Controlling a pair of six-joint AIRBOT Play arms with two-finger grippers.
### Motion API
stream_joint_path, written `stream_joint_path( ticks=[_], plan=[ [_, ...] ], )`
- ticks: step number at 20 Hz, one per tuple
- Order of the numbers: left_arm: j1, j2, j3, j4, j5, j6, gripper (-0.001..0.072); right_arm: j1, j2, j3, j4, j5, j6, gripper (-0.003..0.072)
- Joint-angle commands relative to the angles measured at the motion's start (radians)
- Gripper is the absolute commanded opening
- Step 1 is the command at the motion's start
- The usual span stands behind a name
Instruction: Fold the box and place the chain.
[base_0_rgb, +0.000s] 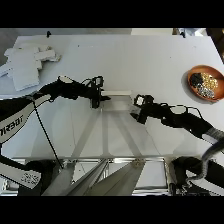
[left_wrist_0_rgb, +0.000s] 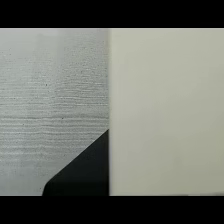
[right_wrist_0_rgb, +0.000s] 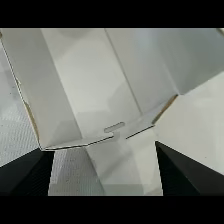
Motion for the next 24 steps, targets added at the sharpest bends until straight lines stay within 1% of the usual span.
stream_joint_path(
  ticks=[1,3,5,8,13,18,19,22,24],
  plan=[
    [0.0,0.0,0.0,0.0,0.0,0.0,0.0014,-0.013,-0.001,0.006,0.043,0.016,-0.027,0.069],
    [0.0,0.0,0.0,0.0,0.0,0.0,0.0014,-0.043,-0.001,0.02,0.042,0.055,-0.026,0.069],
    [0.0,0.0,0.0,0.0,0.0,0.0,0.0014,-0.071,-0.001,0.042,0.042,0.059,-0.023,0.069],
    [0.0,0.0,0.0,0.0,0.0,0.0,0.0014,-0.098,-0.001,0.082,0.037,0.137,-0.027,0.069],
    [0.0,0.0,0.0,0.0,0.0,0.0,0.0014,-0.098,-0.004,0.093,0.037,0.142,-0.049,0.069],
    [0.0,0.0,0.0,0.0,0.0,0.0,0.0014,-0.098,-0.078,0.112,0.031,0.184,-0.05,0.069],
    [0.0,0.0,0.0,0.0,0.0,0.0,0.0014,-0.098,-0.081,0.117,0.039,0.178,-0.049,0.069],
    [0.0,0.0,0.0,0.0,0.0,0.0,0.0014,-0.098,-0.033,0.128,0.039,0.161,-0.046,0.069],
    [0.0,0.0,0.0,0.0,0.0,0.0,0.0014,-0.098,0.016,0.126,-0.024,0.158,0.028,0.069]
  ],
)
